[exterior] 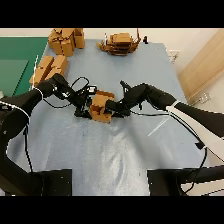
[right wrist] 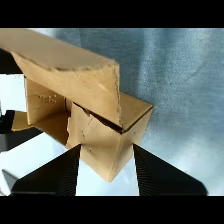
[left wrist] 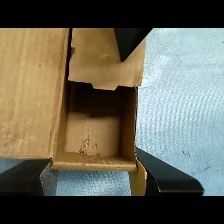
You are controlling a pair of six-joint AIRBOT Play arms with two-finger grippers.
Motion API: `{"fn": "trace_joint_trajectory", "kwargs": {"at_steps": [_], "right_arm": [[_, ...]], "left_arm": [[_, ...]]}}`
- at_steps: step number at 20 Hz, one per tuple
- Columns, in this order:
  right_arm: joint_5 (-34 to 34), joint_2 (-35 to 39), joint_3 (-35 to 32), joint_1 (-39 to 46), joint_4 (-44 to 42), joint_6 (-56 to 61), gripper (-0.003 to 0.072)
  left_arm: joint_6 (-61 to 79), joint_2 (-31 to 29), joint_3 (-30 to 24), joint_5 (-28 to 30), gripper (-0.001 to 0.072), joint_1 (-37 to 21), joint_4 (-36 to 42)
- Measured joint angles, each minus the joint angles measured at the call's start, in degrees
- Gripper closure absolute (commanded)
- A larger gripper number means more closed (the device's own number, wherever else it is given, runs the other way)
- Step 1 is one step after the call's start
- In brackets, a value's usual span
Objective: Fold the box.
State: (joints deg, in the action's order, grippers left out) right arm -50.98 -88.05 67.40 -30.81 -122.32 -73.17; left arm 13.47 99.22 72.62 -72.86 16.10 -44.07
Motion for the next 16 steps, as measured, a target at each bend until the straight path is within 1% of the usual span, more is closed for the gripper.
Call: {"fn": "trace_joint_trajectory", "kwargs": {"at_steps": [6,8,11,13,14,16], "right_arm": [[-1.66,-5.07,6.88,-3.15,7.72,7.45,0.0166],[-3.19,-6.38,9.11,-4.22,11.52,11.69,0.0176],[-6.71,-7.76,12.13,-6.19,19.96,20.2,0.0187],[-10.84,-8.85,14.29,-7.34,25.59,25.62,0.0226],[-11.91,-9.6,15.47,-7.8,27.87,27.65,0.0244],[-14.99,-11.41,17.73,-8.66,30.12,30.42,0.0246]], "left_arm": [[-0.15,0.0,0.02,0.13,0.0367,-0.07,-0.07],[-0.13,0.0,0.0,0.09,0.0367,-0.07,-0.04],[0.0,0.0,0.0,0.09,0.0367,-0.07,-0.04],[0.02,0.02,0.0,0.09,0.0367,-0.02,0.04],[0.02,0.02,0.0,0.09,0.0367,-0.02,0.04],[0.0,0.02,0.0,0.11,0.0366,-0.02,0.02]]}}
